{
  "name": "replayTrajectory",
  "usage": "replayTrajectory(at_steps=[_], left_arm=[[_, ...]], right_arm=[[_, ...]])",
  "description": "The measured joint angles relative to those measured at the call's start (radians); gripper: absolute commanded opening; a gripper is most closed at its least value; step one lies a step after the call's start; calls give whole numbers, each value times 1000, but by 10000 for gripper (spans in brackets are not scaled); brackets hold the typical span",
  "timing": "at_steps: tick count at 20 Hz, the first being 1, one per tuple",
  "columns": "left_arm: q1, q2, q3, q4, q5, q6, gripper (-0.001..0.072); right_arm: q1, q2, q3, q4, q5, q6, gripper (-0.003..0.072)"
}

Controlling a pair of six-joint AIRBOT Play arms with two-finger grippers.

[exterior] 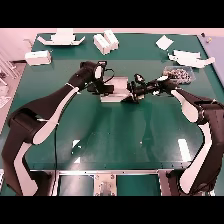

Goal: Fold the box and place the chain.

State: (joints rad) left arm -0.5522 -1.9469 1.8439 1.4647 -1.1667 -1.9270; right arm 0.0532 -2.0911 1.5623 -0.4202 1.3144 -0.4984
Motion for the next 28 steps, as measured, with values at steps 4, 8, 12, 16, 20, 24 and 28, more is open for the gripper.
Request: replayTrajectory(at_steps=[4,8,12,16,20,24,28], left_arm=[[-3,-5,0,3,14,-9,420],[-4,-6,0,3,26,-9,419],[-4,-6,-1,1,43,-10,419],[-4,-6,0,-3,62,-29,420],[-4,-6,0,-6,71,-59,420],[10,-6,0,-24,71,-76,420],[28,-9,0,-50,73,-84,420]], right_arm=[[0,0,0,0,-1,0,528],[0,0,0,1,-2,1,528],[-1,0,0,2,-3,1,528],[-1,0,0,2,-4,1,528],[-1,0,0,2,-3,1,527],[-1,0,0,2,-2,0,528],[0,0,0,0,2,-1,527]])
